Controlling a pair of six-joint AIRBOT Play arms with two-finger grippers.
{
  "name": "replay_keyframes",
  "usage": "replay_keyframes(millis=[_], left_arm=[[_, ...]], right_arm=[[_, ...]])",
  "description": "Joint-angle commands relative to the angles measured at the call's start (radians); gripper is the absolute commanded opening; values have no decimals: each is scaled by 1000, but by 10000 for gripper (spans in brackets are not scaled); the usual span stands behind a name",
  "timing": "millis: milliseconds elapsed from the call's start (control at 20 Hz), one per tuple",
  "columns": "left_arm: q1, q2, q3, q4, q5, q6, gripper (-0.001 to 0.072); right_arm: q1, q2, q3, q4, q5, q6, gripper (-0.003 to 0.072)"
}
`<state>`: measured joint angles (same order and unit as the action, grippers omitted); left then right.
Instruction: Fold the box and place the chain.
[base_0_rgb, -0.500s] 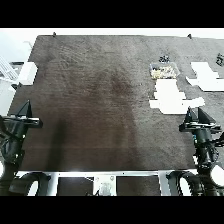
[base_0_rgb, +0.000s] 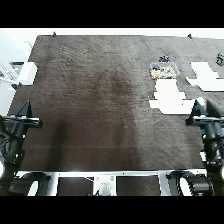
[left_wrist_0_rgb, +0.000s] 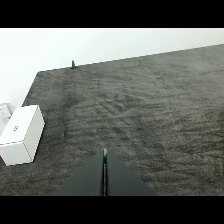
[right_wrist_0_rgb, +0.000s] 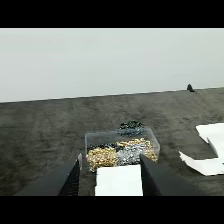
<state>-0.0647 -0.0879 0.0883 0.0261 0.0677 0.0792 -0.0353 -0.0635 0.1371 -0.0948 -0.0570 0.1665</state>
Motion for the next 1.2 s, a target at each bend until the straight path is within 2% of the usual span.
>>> replay_keyframes(millis=[0, 100, 250, 400, 500, 750, 900, 1150], left_arm=[[-1, 1, 0, 0, -1, 0, 20], [-1, 1, 0, 0, 0, 0, 20], [-1, 1, 0, 0, 0, 0, 20], [-1, 1, 0, 0, 0, 0, 20], [-1, 1, 0, 0, 0, 0, 20], [-1, 1, 0, 0, 0, 0, 20], [-1, 1, 0, 0, 0, 0, 20], [-1, 1, 0, 0, 0, 0, 20]], right_arm=[[-41, -241, 164, -3, -47, -47, 441], [-118, -430, 276, -3, 35, -74, 439], [-346, -709, 451, -17, 394, 13, 440], [-597, -933, 621, -269, 790, 333, 442], [-726, -1040, 729, -394, 995, 416, 522], [-868, -1241, 1001, -576, 1160, 475, 522], [-875, -1434, 1240, -651, 1328, 512, 514], [-877, -1788, 1657, -651, 1636, 584, 502]])
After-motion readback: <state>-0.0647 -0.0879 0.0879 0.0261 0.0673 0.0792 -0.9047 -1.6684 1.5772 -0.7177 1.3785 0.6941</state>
